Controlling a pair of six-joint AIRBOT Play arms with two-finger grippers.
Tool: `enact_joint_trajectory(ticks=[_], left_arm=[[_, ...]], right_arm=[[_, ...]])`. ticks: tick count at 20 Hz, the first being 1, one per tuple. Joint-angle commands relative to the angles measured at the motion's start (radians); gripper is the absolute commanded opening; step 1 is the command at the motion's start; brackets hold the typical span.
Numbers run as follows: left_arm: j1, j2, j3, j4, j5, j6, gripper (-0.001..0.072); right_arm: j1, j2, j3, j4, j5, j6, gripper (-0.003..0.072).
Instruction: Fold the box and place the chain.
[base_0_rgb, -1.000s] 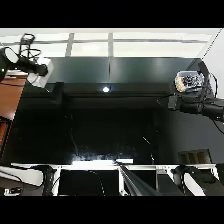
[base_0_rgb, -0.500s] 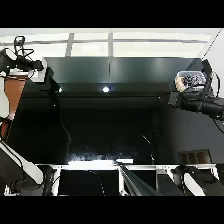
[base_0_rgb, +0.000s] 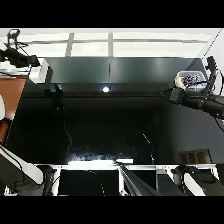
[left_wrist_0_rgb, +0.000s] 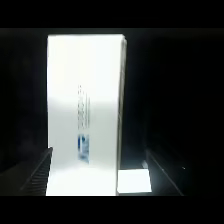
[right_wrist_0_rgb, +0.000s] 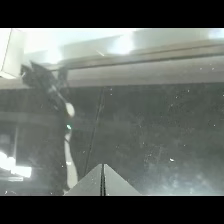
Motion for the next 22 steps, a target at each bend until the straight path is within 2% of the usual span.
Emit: enact_joint_trajectory(ticks=[1,2,3,4,5,7,10,12,14,16,18,22], left_arm=[[0.003,0.106,-0.04,0.03,-0.363,-0.146,0.0463],[0.002,0.14,-0.083,0.037,-0.434,-0.17,0.0259],[-0.004,0.191,-0.145,0.014,-0.473,-0.167,0.0132],[-0.016,0.255,-0.214,-0.006,-0.464,-0.163,0.0027],[-0.033,0.344,-0.306,-0.021,-0.405,-0.161,0.003],[-0.068,0.551,-0.52,-0.033,-0.217,-0.162,0.0031],[-0.114,0.859,-0.878,-0.104,0.042,-0.161,0.0031],[-0.146,1.033,-1.105,-0.134,0.158,-0.157,0.0031],[-0.179,1.179,-1.291,-0.135,0.229,-0.132,0.0031],[-0.206,1.295,-1.428,-0.135,0.257,-0.138,0.003],[-0.22,1.378,-1.509,-0.147,0.265,-0.139,0.0031],[-0.222,1.461,-1.535,-0.15,0.256,-0.139,0.0031]], right_arm=[[0.0,0.0,0.003,0.003,-0.004,-0.024,0.0023],[0.0,0.0,0.003,0.004,0.002,-0.024,0.0023],[0.0,0.0,0.006,0.003,0.023,-0.029,0.0023],[0.0,0.001,0.011,0.003,0.055,-0.042,0.0023],[0.0,0.004,0.014,0.003,0.095,-0.051,0.0023],[0.0,0.016,0.015,0.001,0.155,-0.063,0.0023],[0.0,0.037,0.015,-0.024,0.167,-0.072,0.0023],[0.0,0.039,0.015,-0.088,0.161,-0.115,0.0023],[0.0,0.039,0.013,-0.227,0.088,-0.116,0.0023],[0.0,0.038,-0.012,-0.352,-0.056,-0.103,0.0023],[0.0,0.038,-0.054,-0.414,-0.176,-0.077,0.0023],[0.0,0.038,-0.111,-0.415,-0.29,-0.078,0.0023]])
